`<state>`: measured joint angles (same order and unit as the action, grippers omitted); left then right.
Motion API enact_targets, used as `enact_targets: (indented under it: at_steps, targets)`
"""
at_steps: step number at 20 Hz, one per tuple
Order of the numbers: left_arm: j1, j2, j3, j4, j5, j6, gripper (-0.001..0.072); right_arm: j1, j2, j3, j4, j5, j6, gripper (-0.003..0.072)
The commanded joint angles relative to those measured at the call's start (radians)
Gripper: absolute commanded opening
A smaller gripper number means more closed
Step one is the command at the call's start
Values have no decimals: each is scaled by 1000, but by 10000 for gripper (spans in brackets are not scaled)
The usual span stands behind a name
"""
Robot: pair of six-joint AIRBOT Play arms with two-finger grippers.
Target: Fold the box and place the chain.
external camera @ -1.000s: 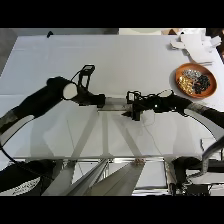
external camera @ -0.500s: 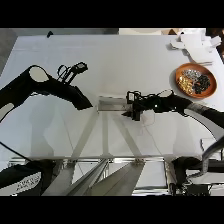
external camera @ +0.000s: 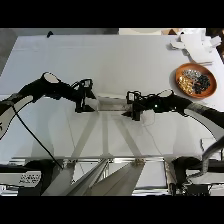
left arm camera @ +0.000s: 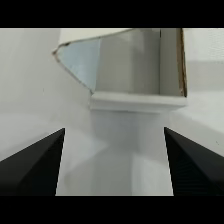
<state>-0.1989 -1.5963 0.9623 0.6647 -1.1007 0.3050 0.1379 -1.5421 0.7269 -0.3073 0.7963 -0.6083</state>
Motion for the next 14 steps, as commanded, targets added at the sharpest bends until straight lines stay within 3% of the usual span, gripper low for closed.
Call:
enact_targets:
  at_steps: [1, 14]
  targets:
    - [-3, -49, 0, -80, -23, 161, 701, 0, 0, 1, 0, 0, 0, 387]
    - [-27, -55, 0, -129, -62, 189, 700, 0, 0, 1, 0, 0, 0, 387]
